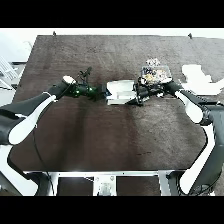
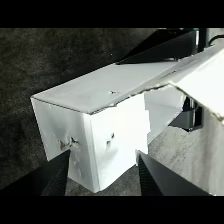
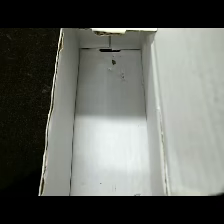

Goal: Fold the box and place the chain.

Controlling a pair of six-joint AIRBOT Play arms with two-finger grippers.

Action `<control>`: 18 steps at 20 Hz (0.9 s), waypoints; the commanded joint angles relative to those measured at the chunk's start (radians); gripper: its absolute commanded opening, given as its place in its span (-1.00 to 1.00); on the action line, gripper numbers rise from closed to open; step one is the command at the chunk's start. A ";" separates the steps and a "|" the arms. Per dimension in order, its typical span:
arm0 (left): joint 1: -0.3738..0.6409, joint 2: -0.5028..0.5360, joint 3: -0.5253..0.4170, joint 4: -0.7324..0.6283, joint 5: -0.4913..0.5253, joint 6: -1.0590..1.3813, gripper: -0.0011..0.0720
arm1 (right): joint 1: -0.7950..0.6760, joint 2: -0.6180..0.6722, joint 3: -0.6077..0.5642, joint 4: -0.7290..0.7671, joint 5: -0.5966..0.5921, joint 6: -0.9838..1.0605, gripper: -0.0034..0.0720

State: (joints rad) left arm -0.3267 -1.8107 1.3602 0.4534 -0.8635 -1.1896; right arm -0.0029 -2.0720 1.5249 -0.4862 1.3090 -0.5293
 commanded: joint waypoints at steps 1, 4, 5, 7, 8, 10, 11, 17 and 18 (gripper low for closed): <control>-0.024 0.000 0.040 0.151 0.014 -0.151 0.35 | 0.000 0.000 0.000 0.000 0.000 0.001 0.62; -0.045 0.000 0.068 0.246 0.028 -0.227 0.35 | 0.000 0.000 0.000 0.000 0.000 0.001 0.62; -0.052 0.000 0.074 0.261 0.038 -0.239 0.35 | 0.000 0.000 0.000 0.000 0.000 0.001 0.62; -0.061 0.000 0.081 0.290 0.046 -0.270 0.35 | 0.000 0.000 0.000 0.000 0.000 0.001 0.62; -0.066 0.000 0.083 0.312 0.055 -0.288 0.35 | 0.000 0.000 0.000 0.000 0.000 0.001 0.62; -0.080 0.000 0.096 0.346 0.060 -0.315 0.35 | 0.000 0.000 0.000 0.000 0.000 0.001 0.62; -0.084 -0.001 0.105 0.367 0.058 -0.333 0.35 | 0.000 0.000 0.000 0.000 0.000 0.001 0.62; -0.116 -0.002 0.141 0.436 0.052 -0.409 0.35 | 0.000 0.000 0.000 0.000 0.000 0.001 0.62; -0.116 -0.002 0.142 0.438 0.051 -0.411 0.35 | 0.000 0.000 0.000 0.000 0.000 0.001 0.62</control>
State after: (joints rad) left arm -0.4324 -1.8118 1.4914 0.8562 -0.8108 -1.5639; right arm -0.0040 -2.0720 1.5249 -0.4858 1.3083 -0.5278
